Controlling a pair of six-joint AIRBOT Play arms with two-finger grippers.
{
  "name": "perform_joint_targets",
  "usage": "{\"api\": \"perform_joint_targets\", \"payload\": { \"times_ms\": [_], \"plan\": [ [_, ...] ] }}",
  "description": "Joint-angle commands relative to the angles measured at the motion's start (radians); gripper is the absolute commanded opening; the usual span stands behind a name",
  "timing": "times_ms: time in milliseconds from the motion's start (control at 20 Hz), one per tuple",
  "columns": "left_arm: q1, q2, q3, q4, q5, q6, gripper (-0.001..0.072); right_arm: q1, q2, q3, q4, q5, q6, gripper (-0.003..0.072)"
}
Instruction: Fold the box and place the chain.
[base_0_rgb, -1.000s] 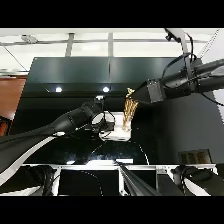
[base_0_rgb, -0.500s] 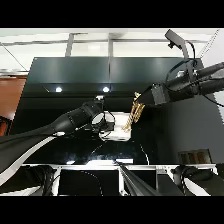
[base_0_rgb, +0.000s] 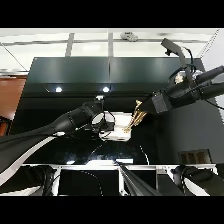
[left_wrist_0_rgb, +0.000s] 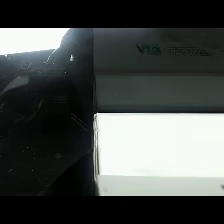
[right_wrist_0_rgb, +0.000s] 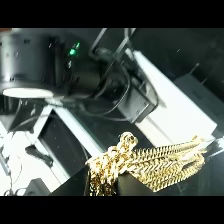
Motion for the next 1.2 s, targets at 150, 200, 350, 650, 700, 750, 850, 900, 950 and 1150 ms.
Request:
{"api": "perform_joint_targets", "payload": {
  "times_ms": [150,200,350,650,700,750,850,900,950,1150],
  "plan": [
    [0.0,0.0,0.001,0.0,0.0,0.0,0.0027,0.015,0.006,-0.004,0.0,0.022,0.006,0.0007],
    [0.0,0.0,0.001,0.0,0.0,0.0,0.0027,0.015,0.01,-0.004,0.007,0.023,0.006,0.0007],
    [0.0,0.0,0.001,0.0,0.0,0.0,0.0027,0.015,0.013,-0.004,0.083,0.053,0.002,0.0008],
    [0.0,0.0,0.001,0.0,0.0,0.0,0.0027,-0.032,0.086,-0.003,-0.042,0.088,0.018,0.0007],
    [0.0,0.0,0.001,0.0,0.0,0.0,0.0027,-0.051,0.098,-0.003,-0.037,0.092,0.018,0.0007],
    [0.0,0.0,0.001,0.0,0.0,0.0,0.0027,-0.063,0.105,-0.003,-0.031,0.099,0.018,0.0007],
    [0.0,0.0,0.001,0.0,0.0,0.0,0.0027,-0.064,0.106,-0.003,-0.03,0.109,0.018,0.0008],
    [0.0,0.0,0.001,0.0,0.0,0.0,0.0027,-0.057,0.106,-0.003,-0.029,0.104,0.018,0.0008],
    [0.0,0.0,0.001,0.0,0.0,0.0,0.0027,-0.051,0.106,-0.003,-0.03,0.095,0.018,0.0008],
    [0.0,0.0,0.001,0.0,0.0,0.0,0.0027,-0.029,0.106,-0.003,-0.03,0.047,0.018,0.0007]
  ]
}}
